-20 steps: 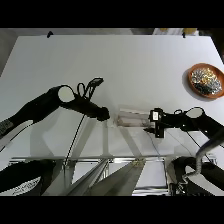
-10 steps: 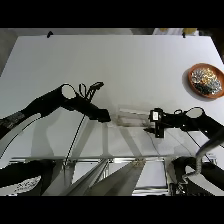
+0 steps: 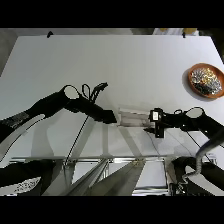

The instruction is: Fold the box and place the chain.

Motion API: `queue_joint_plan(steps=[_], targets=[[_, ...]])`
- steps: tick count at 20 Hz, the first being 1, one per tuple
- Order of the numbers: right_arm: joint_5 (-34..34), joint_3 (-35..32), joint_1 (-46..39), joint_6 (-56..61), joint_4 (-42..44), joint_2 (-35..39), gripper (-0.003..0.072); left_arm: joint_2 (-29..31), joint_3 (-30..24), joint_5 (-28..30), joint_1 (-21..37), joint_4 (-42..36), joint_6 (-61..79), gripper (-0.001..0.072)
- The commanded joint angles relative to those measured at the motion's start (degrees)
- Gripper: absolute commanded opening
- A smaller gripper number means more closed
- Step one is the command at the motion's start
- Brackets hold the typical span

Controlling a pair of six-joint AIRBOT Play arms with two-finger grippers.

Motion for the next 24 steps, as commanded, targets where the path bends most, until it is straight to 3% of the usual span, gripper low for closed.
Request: queue_joint_plan(steps=[1, 7, 16, 24], targets=[[0.0, 0.0, 0.0, 0.0, 0.0, 0.0, 0.0344, 0.0, 0.5, 1.3, -2.1, -0.8, 0.1, 0.0436], [0.0, 0.0, 0.0, 0.0, 0.0, 0.0, 0.0343, 0.0, 1.8, 5.2, -5.1, 0.7, -3.3, 0.0436], [0.0, 0.0, 0.0, 0.0, 0.0, 0.0, 0.0343, -0.1, 6.0, 8.0, -8.9, 15.7, -18.4, 0.0432], [0.0, 0.0, 0.0, 0.0, 0.0, 0.0, 0.0343, -0.1, 8.6, 9.5, -13.2, 23.5, -29.4, 0.0389]])
